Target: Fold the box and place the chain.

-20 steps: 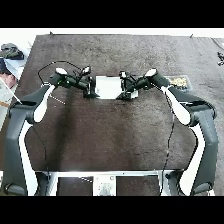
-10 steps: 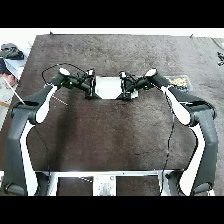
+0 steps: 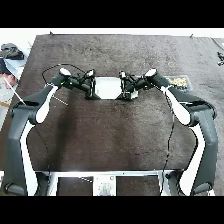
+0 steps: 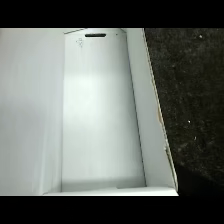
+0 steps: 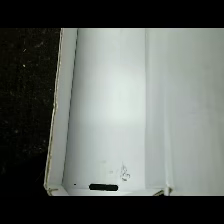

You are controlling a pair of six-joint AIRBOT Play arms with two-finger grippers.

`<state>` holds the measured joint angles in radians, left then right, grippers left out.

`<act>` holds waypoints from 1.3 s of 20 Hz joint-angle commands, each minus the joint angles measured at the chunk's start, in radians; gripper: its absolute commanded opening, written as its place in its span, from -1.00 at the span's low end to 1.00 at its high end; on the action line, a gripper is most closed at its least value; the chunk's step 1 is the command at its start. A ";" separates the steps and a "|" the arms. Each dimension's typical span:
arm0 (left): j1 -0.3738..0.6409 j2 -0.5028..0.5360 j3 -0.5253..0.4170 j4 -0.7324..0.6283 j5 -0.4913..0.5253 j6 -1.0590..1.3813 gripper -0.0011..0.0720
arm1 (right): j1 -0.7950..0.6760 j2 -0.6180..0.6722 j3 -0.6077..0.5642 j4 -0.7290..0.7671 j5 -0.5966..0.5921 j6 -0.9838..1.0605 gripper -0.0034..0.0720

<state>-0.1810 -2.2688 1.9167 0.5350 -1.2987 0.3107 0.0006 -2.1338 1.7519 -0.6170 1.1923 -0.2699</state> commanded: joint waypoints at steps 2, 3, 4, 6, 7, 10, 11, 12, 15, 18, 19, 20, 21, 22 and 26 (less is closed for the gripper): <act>0.000 0.000 0.000 0.011 0.001 0.000 1.00 | 0.000 0.000 0.000 0.000 -0.003 0.001 0.08; 0.000 0.000 0.000 0.011 0.001 0.000 1.00 | 0.000 0.000 0.000 0.000 -0.003 0.001 0.08; 0.002 0.000 0.000 0.011 0.001 0.000 1.00 | 0.000 0.000 0.000 0.000 -0.003 0.001 0.08; 0.002 0.000 0.000 0.010 0.001 -0.001 1.00 | 0.000 0.000 0.000 0.000 -0.003 0.001 0.08; 0.002 0.000 0.000 0.008 0.000 -0.008 1.00 | 0.000 0.000 0.000 0.000 -0.003 0.001 0.08; 0.002 0.000 0.000 -0.005 0.000 -0.015 1.00 | 0.000 0.000 0.000 0.000 -0.003 0.001 0.08; 0.002 0.000 0.000 -0.011 -0.001 -0.015 1.00 | 0.000 0.000 0.000 0.000 -0.003 0.001 0.08; 0.002 0.000 0.000 -0.020 0.000 -0.015 1.00 | 0.000 0.000 0.000 0.000 -0.003 0.001 0.08; 0.005 0.000 0.000 -0.019 0.001 -0.015 1.00 | 0.000 0.000 0.000 0.000 -0.003 0.001 0.08; 0.013 0.000 0.000 -0.027 -0.008 -0.015 1.00 | 0.000 0.000 0.000 0.000 -0.003 0.001 0.08; 0.018 0.000 0.000 -0.032 -0.009 -0.015 1.00 | 0.000 0.000 0.000 0.000 -0.003 0.001 0.08; 0.021 0.000 0.000 -0.033 -0.009 -0.015 1.00 | 0.000 0.000 0.000 0.000 -0.003 0.001 0.08; 0.023 0.000 0.000 -0.036 -0.010 -0.014 1.00 | 0.000 0.000 0.000 0.000 -0.003 0.001 0.08; 0.023 0.000 0.000 -0.044 -0.010 -0.014 1.00 | 0.000 0.000 0.000 0.000 -0.003 0.001 0.08; 0.022 0.000 0.000 -0.038 -0.021 0.000 1.00 | 0.000 0.000 0.000 0.000 -0.003 0.001 0.08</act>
